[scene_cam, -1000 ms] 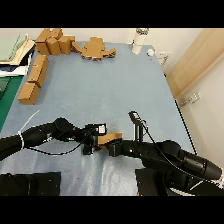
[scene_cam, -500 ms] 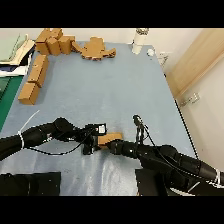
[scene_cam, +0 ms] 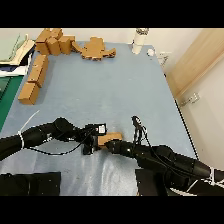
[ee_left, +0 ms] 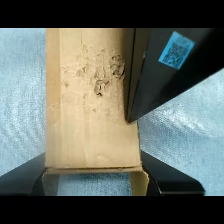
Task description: Fold the box.
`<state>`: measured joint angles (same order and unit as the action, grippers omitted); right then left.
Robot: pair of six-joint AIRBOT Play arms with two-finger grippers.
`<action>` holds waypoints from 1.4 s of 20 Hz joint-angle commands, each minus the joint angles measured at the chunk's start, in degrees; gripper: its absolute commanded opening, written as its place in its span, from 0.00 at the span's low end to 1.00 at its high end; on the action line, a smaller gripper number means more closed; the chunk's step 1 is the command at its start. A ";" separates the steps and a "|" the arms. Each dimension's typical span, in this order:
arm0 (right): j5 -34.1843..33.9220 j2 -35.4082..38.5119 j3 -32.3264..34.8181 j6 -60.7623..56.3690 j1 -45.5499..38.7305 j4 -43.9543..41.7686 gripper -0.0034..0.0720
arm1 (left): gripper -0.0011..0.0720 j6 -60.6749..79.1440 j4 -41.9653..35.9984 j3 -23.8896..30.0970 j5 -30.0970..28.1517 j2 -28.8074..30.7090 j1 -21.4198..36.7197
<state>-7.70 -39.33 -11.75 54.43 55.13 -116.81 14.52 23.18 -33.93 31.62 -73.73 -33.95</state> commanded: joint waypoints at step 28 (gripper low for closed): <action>-46.53 0.61 -18.97 -9.14 -18.51 38.36 0.05 | 0.65 0.00 0.00 -0.02 0.00 0.02 0.02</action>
<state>-46.57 -33.71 -26.37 45.87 39.92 -81.47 14.52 23.16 -33.93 31.62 -73.73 -33.95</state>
